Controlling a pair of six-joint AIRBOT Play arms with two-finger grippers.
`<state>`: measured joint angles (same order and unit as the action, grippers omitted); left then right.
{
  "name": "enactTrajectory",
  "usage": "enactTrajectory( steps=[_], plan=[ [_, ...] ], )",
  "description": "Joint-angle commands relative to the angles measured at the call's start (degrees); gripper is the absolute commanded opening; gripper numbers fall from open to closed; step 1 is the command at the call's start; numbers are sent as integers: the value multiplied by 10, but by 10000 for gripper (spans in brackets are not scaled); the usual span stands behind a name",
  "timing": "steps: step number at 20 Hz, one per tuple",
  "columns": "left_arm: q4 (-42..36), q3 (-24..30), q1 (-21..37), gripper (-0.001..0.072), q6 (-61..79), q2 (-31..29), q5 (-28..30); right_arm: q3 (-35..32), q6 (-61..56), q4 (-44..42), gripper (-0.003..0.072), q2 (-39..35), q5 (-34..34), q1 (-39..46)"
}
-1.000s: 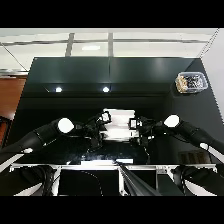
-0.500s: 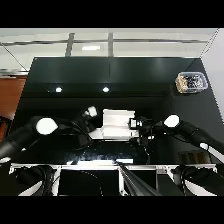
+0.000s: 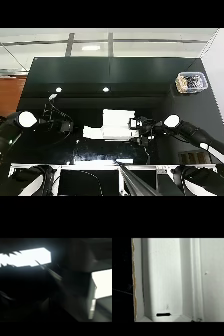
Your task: Fold the box and place the chain.
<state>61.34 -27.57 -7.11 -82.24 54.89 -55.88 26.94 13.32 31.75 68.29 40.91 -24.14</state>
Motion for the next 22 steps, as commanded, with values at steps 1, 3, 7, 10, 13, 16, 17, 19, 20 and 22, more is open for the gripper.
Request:
enactTrajectory(
  steps=[1, 3, 7, 10, 13, 16, 17, 19, 20, 22],
  plan=[
    [-231, 15, 60, 29, 74, 96, -45, 0, 0, 0, 61, 0, 0, 0],
    [-287, 15, 48, 28, 124, 148, -46, 0, 0, 0, 61, 0, 0, 0],
    [-288, 15, -10, 28, 142, 196, -28, 0, 0, 0, 60, 0, 0, 0],
    [-327, 15, -50, 28, 201, 199, -18, 0, 0, 0, 60, 0, 0, 0],
    [-414, 15, -60, 29, 292, 199, -42, 0, 0, 0, 60, 0, 0, 0],
    [-421, -5, -60, 65, 313, 195, -74, 0, 0, 0, 61, 0, 0, 0],
    [-417, -12, -60, 156, 313, 191, -78, 0, 0, 0, 60, 0, 0, 0],
    [-392, -28, -60, 459, 312, 183, -79, 0, 0, 0, 60, 0, 0, 0],
    [-380, -35, -60, 560, 307, 179, -79, 0, 0, 0, 60, 0, 0, 0],
    [-378, -45, -62, 561, 300, 173, -79, 0, 0, 0, 61, 0, 0, 0]
  ],
)
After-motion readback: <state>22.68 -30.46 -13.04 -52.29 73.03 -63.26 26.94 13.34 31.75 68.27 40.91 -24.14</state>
